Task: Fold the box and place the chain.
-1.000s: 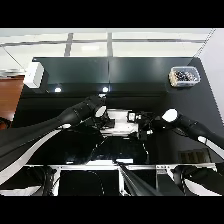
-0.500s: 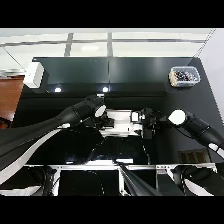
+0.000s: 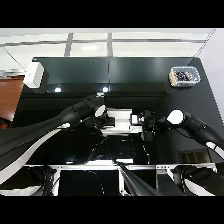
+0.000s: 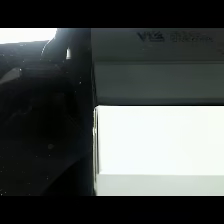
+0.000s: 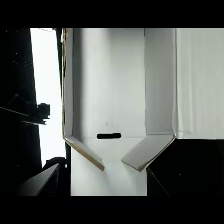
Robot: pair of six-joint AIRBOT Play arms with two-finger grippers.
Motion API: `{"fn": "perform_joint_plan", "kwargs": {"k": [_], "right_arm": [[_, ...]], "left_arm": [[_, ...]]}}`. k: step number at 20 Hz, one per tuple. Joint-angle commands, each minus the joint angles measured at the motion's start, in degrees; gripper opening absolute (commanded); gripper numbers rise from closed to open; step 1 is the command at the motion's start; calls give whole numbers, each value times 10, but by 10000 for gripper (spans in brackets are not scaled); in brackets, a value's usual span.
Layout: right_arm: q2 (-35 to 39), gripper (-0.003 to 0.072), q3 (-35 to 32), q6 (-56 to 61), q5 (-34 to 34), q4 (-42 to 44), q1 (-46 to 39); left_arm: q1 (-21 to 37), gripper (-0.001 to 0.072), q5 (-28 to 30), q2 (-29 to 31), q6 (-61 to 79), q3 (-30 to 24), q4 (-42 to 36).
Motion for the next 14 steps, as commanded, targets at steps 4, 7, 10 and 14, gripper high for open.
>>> {"fn": "perform_joint_plan", "kwargs": {"k": [4, 7, 10, 14], "right_arm": [[-7, 619, 0, -13, -12, 13, 1], [-7, 420, 0, -25, -11, 26, 1], [-7, 231, 0, -36, -7, 37, 1], [-8, 231, 0, -35, -10, 94, 3]], "left_arm": [[-1, 28, 3, 0, 2, 0, -5], [-1, 30, 3, 0, 2, 0, -5], [-1, 30, 1, 0, 2, 0, -7], [-1, 30, 3, -1, 2, 0, -7]]}}
